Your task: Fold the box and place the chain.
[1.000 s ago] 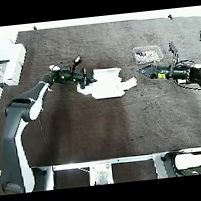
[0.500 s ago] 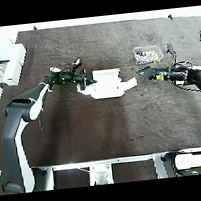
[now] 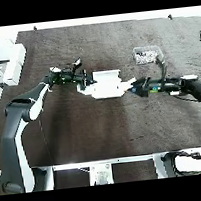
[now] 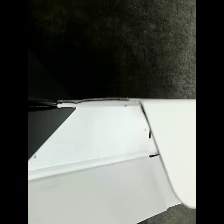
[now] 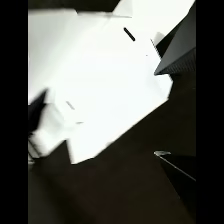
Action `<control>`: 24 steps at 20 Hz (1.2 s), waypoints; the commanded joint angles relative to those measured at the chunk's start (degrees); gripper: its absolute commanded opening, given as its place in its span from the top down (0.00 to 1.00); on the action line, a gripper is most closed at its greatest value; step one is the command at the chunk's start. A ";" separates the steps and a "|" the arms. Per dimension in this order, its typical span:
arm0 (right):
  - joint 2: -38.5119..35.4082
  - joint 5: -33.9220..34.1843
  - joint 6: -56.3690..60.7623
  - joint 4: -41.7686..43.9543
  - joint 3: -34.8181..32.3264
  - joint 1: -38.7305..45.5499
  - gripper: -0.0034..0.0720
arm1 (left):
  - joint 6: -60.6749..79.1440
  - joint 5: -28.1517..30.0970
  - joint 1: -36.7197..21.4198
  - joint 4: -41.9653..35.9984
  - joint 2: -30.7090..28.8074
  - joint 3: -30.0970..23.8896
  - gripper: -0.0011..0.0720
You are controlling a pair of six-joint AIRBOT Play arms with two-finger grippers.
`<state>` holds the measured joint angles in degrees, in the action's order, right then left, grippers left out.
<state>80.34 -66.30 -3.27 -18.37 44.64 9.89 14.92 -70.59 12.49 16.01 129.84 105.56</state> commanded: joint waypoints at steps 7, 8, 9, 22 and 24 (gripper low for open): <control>-0.48 20.96 -24.94 -13.35 -1.51 -13.18 0.22 | -0.02 -0.55 -0.07 0.24 0.02 -0.02 0.96; -0.48 23.50 -25.55 -13.64 -1.51 -13.94 0.22 | -0.04 -0.55 -0.07 0.24 0.02 -0.02 0.96; -0.48 26.32 -25.55 -13.62 -1.49 -14.84 0.22 | -0.04 -0.59 -0.07 0.24 0.02 -0.02 0.96; 0.39 37.22 -25.90 -7.69 1.38 -18.73 0.22 | -0.04 -0.59 -0.07 0.24 0.02 -0.02 0.96; 1.16 33.16 -25.68 -7.56 3.50 -17.88 0.22 | -0.02 -0.57 -0.07 0.24 0.02 -0.02 0.96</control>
<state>80.90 -29.56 -29.10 -26.57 46.15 -8.58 14.87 -71.18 12.47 16.25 129.84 105.56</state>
